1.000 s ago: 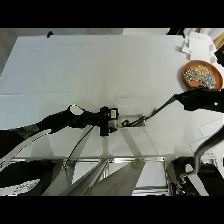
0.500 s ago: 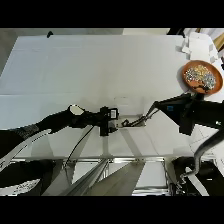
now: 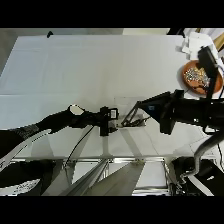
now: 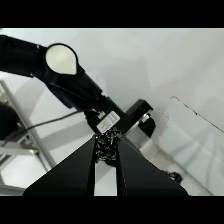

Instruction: Fold the box and place the chain.

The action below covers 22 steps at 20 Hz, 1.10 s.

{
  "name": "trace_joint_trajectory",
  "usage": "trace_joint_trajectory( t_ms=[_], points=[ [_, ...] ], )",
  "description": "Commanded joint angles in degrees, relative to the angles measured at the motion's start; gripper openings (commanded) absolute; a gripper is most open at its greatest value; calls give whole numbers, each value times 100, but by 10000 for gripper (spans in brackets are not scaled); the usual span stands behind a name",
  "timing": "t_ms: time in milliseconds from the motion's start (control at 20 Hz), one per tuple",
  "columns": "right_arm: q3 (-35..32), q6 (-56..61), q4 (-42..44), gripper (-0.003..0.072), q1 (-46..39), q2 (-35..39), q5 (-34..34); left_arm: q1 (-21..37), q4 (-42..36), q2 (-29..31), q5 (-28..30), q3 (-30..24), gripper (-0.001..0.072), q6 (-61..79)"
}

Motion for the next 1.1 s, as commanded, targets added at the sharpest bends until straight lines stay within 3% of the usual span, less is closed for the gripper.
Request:
trace_joint_trajectory(
  t_ms=[0, 200, 750, 1050],
  points=[
    [2, 140, -529, 7, 205, -424, -105, -2, 2, 2, 2, 0, 250, 0],
    [-4, 345, -918, 8, 205, -857, -52, -2, 2, 2, 2, 0, 250, 0],
    [-474, 490, -866, 8, 208, -2441, -63, -2, 2, 2, 2, 0, 250, -2],
    [-529, 498, -866, 13, 208, -2911, -76, -2, 2, 2, 2, 0, 250, 0]
  ],
)
